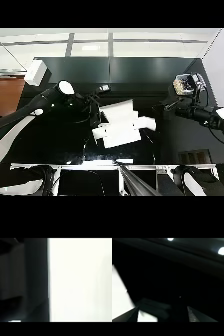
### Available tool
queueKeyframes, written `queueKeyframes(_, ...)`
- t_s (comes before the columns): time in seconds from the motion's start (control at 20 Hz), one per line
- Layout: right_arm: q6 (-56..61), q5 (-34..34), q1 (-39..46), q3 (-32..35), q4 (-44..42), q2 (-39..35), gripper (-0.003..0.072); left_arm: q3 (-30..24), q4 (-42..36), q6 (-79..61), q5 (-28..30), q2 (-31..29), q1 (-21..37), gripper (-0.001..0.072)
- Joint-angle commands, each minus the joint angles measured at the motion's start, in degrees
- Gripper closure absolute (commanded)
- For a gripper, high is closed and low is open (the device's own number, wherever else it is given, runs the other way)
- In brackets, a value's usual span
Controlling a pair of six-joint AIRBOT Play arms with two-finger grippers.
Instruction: Fold the box and place the chain.
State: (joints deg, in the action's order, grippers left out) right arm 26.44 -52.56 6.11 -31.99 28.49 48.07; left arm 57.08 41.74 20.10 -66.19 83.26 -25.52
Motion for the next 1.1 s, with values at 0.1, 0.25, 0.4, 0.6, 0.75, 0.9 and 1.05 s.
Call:
queueKeyframes(0.1, -14.3, -3.0, -8.3, -2.1, 10.3, 0.0, -0.0024, -0.8, 4.5, -12.9, 6.9, -0.8, -3.2, 0.0679)
queueKeyframes(0.25, -14.3, -1.2, -15.0, -1.3, 16.1, 1.0, -0.0024, -0.8, 4.5, -12.9, 8.3, 1.9, -3.2, 0.0679)
queueKeyframes(0.4, -14.3, 2.3, -18.8, 0.4, 20.0, 2.4, -0.0024, -0.8, 4.4, -12.8, 8.3, 4.0, -3.2, 0.0680)
queueKeyframes(0.6, -15.2, 3.3, -19.5, 3.1, 22.3, 5.1, -0.0024, -0.8, 4.5, -12.8, 8.3, 4.7, -3.2, 0.0679)
queueKeyframes(0.75, -16.9, 3.6, -20.7, 4.8, 22.5, 7.0, -0.0024, -0.8, 4.5, -12.8, 8.6, 4.9, -3.2, 0.0679)
queueKeyframes(0.9, -18.4, 3.8, -24.4, 5.2, 22.6, 8.3, -0.0024, -0.8, 4.5, -12.8, 8.6, 4.9, -3.2, 0.0679)
queueKeyframes(1.05, -19.6, 5.5, -28.0, 5.2, 22.8, 9.6, -0.0024, -0.8, 4.5, -12.8, 8.6, 4.9, -3.2, 0.0679)
